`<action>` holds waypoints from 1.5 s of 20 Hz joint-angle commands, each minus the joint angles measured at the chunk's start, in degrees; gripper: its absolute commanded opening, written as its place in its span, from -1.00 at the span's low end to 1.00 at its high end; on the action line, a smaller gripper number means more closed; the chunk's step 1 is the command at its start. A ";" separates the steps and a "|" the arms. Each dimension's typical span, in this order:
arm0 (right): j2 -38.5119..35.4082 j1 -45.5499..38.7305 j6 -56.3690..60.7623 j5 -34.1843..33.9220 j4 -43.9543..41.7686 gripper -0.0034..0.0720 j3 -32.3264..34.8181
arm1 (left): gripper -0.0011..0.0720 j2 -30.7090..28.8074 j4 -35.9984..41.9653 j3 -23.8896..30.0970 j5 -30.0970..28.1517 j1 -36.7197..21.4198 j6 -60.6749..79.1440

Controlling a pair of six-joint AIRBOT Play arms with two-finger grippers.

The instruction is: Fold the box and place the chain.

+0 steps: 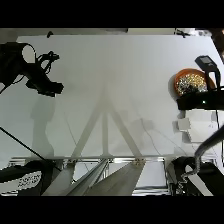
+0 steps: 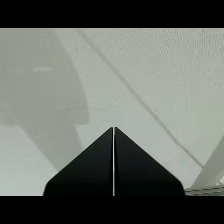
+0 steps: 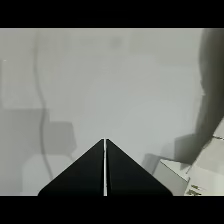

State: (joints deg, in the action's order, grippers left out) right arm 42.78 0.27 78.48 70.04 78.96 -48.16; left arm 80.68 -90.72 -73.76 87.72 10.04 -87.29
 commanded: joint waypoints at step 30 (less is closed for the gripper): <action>49.48 -63.12 -33.05 8.90 10.14 0.39 -24.92 | -0.94 -0.04 -0.02 0.00 -0.02 -0.04 0.00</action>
State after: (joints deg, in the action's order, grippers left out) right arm 87.99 -62.61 48.27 76.16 89.67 -71.09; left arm 80.68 -90.72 -73.76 87.72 10.04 -87.31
